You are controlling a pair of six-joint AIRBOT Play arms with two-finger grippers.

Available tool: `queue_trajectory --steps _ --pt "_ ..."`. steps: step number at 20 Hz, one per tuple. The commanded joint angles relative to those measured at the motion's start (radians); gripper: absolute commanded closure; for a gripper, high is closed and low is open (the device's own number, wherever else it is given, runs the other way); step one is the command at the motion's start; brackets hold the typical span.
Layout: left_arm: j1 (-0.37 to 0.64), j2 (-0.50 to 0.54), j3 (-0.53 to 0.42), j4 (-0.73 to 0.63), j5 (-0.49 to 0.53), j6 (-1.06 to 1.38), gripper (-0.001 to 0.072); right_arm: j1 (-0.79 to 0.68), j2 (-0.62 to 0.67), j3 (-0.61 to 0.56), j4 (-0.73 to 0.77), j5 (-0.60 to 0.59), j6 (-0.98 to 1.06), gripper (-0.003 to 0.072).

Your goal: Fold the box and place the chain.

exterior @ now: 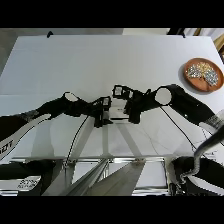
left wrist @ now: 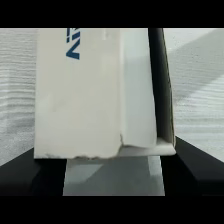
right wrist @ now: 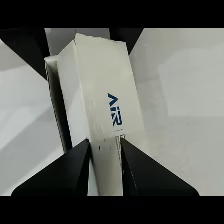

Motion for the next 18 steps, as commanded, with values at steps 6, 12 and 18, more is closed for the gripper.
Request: queue_trajectory --steps 6,12,18 --pt "-0.001 0.000 0.000 0.002 -0.002 0.002 0.0567 0.000 0.000 -0.011 0.014 0.097 -0.009 0.0511" --pt "-0.001 0.000 0.000 0.002 -0.002 0.002 0.0567 0.000 0.000 -0.027 -0.014 0.119 -0.016 0.0511" --pt "-0.001 0.000 0.000 0.002 -0.002 0.002 0.0567 0.000 0.033 -0.047 -0.014 0.059 -0.034 0.0371"
